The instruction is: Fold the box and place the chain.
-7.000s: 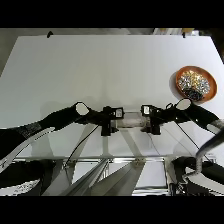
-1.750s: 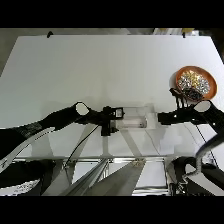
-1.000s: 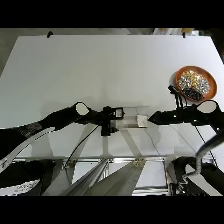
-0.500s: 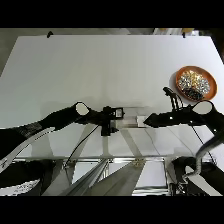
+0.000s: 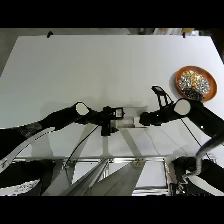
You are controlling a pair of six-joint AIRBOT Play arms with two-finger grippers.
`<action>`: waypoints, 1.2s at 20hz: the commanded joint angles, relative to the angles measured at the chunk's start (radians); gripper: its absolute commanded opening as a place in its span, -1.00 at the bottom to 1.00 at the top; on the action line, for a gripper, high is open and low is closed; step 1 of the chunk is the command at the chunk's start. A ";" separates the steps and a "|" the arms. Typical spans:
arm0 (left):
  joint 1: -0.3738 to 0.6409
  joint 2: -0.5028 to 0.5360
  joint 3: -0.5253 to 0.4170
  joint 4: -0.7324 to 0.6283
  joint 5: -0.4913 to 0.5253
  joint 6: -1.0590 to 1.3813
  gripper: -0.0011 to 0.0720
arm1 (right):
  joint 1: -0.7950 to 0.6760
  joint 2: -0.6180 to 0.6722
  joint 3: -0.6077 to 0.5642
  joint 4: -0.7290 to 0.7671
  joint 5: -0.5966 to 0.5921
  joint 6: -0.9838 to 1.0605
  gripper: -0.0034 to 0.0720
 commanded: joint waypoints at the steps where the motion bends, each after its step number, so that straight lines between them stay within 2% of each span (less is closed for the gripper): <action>1: -0.001 0.001 0.000 0.000 0.000 0.000 -0.40 | 0.094 -0.059 0.056 -0.165 -0.001 0.233 0.04; 6: -0.001 0.001 0.000 0.000 0.000 0.000 -0.40 | 0.152 -0.141 0.119 -0.286 0.061 0.364 0.02; 7: -0.001 0.001 0.000 0.001 0.000 0.000 -0.40 | 0.163 -0.157 0.132 -0.299 0.067 0.373 -0.04; 14: -0.001 0.001 0.000 0.000 0.000 0.000 -0.40 | 0.233 -0.229 0.172 -0.334 0.079 0.428 -0.19; 16: -0.001 0.001 0.000 0.000 0.000 0.000 -0.40 | 0.242 -0.233 0.172 -0.334 0.076 0.429 -0.40; 18: -0.001 0.001 0.000 0.000 0.000 0.000 -0.40 | 0.242 -0.233 0.172 -0.338 0.078 0.447 -0.45; 20: -0.001 0.001 0.000 0.000 0.000 0.000 -0.40 | 0.242 -0.233 0.172 -0.338 0.085 0.447 -0.69; 22: -0.001 0.001 0.000 0.000 0.000 0.000 -0.40 | 0.242 -0.233 0.172 -0.338 0.089 0.447 -0.84; 24: -0.001 0.001 0.000 0.001 0.000 0.000 -0.40 | 0.242 -0.234 0.172 -0.338 0.089 0.447 -0.88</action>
